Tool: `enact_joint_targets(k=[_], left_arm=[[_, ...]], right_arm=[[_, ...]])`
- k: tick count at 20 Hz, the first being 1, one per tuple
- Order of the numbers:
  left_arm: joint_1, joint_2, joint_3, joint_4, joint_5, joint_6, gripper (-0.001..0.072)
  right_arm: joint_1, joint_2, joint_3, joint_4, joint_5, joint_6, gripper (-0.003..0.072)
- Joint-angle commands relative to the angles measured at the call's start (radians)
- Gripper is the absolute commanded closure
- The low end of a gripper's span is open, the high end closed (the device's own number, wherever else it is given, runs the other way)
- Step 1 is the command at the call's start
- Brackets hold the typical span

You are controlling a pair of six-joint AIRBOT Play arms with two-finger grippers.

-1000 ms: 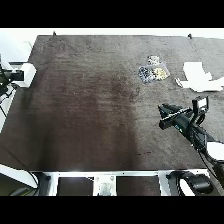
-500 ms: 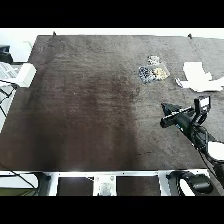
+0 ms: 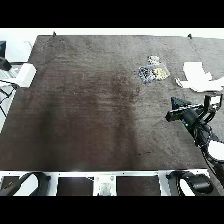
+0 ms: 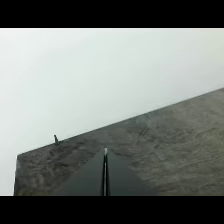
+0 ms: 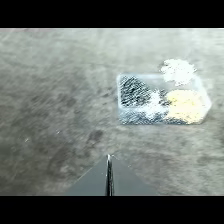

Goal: Fold the box and place the chain.

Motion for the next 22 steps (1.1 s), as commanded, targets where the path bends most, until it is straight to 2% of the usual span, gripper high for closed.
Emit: enact_joint_targets(k=[1,3,5,7,9,11,22], left_arm=[[-0.079,0.167,-0.259,-0.283,0.088,0.287,0.0695],[-0.150,0.230,-0.369,-0.336,0.165,0.360,0.0695],[-0.211,0.286,-0.465,-0.365,0.190,0.403,0.0696],[-0.239,0.327,-0.551,-0.399,0.154,0.402,0.0695],[-0.243,0.342,-0.629,-0.455,0.063,0.407,0.0696],[-0.243,0.343,-0.680,-0.491,0.015,0.446,0.0695],[-0.243,0.343,-0.700,-0.488,0.014,0.442,0.0689]], right_arm=[[-0.001,0.001,0.001,-0.001,-0.055,0.004,0.0682],[-0.001,0.001,0.000,-0.001,-0.055,0.004,0.0682],[-0.001,0.001,-0.009,-0.001,-0.055,0.004,0.0681],[0.000,0.001,-0.024,-0.001,-0.055,0.004,0.0681],[0.000,0.001,-0.039,-0.001,-0.054,0.004,0.0681],[0.002,0.000,-0.045,-0.001,-0.055,0.004,0.0681],[0.002,0.000,-0.045,-0.001,-0.055,0.004,0.0681]])
